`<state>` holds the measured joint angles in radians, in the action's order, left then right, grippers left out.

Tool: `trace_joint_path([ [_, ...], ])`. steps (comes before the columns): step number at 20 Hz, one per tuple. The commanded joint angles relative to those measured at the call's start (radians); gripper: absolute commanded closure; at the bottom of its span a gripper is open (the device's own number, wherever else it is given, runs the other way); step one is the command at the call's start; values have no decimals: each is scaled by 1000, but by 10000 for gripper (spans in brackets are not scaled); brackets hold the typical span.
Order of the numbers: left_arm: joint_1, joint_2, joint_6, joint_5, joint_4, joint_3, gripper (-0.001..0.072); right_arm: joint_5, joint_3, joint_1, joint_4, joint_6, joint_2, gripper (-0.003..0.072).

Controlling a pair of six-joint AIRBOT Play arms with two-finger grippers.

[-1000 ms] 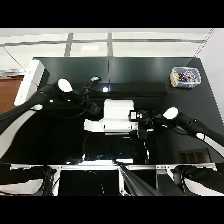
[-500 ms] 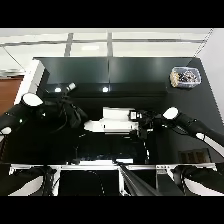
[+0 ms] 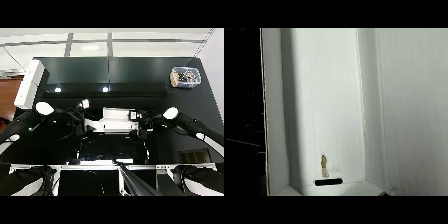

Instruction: Fold the box and place the chain.

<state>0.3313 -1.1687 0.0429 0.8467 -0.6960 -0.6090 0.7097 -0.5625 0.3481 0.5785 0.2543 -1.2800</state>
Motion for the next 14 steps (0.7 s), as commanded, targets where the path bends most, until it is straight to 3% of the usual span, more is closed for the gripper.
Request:
trace_joint_path([
  [1, 66, -19, 66, -64, -52, -14, 24, 1, 0, 1, 0, 0, 0, 678],
  [5, 78, -66, 88, -55, -46, -14, 42, 2, 0, 1, 0, 0, 0, 678],
  [6, 81, -69, 88, -61, -23, -14, 106, 2, 0, 1, 0, 0, 0, 678],
  [10, 87, -97, 85, -47, 134, -15, 117, 5, 0, 1, 0, -3, 0, 678],
  [13, 100, -100, 85, -14, 102, -15, 401, 6, 0, 1, -2, -3, 0, 678],
  [14, 100, -100, 85, -24, 102, -15, 422, 6, 0, 1, -2, -3, 0, 678],
])
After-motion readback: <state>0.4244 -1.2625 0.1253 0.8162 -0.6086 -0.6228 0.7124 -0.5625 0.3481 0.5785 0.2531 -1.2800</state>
